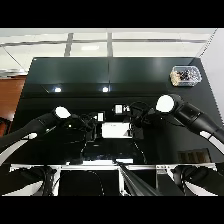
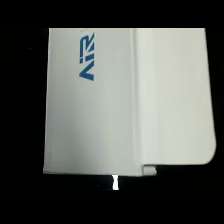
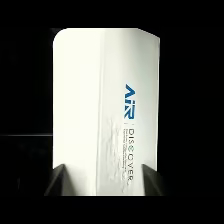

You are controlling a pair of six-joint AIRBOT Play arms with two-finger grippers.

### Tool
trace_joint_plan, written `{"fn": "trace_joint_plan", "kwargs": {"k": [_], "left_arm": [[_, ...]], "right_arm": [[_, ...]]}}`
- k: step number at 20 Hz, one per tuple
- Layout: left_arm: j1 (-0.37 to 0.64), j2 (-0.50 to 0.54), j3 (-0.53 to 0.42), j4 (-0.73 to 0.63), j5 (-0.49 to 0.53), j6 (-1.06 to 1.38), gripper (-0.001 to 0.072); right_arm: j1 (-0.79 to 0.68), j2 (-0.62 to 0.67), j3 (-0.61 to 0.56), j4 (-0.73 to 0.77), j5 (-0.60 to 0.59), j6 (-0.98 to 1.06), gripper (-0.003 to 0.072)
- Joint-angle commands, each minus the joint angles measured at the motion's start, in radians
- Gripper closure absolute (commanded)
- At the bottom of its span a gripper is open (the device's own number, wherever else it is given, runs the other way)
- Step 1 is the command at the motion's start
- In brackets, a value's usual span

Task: Fold the box and place the chain.

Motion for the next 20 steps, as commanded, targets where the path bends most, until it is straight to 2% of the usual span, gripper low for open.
{"fn": "trace_joint_plan", "kwargs": {"k": [1,2,3,7,8,20], "left_arm": [[0.000,-0.001,0.000,0.000,0.000,0.000,0.0263],[0.000,-0.001,0.000,0.000,0.000,0.000,0.0264],[0.000,-0.001,0.000,0.001,0.000,0.000,0.0263],[0.000,-0.001,0.000,0.001,0.000,0.000,0.0263],[0.000,-0.001,0.000,0.001,0.000,0.000,0.0263],[0.000,-0.001,0.000,0.001,0.000,0.000,0.0263]], "right_arm": [[0.003,0.000,0.000,-0.016,-0.019,0.007,0.0200],[0.003,0.000,0.000,-0.015,-0.018,0.011,0.0281],[0.003,0.002,0.000,-0.014,-0.018,0.034,0.0447],[0.003,0.010,0.000,-0.016,-0.018,0.056,0.0459],[0.003,0.016,0.000,-0.016,-0.017,0.059,0.0566],[0.004,-0.001,-0.001,-0.016,-0.013,0.100,0.0557]]}}
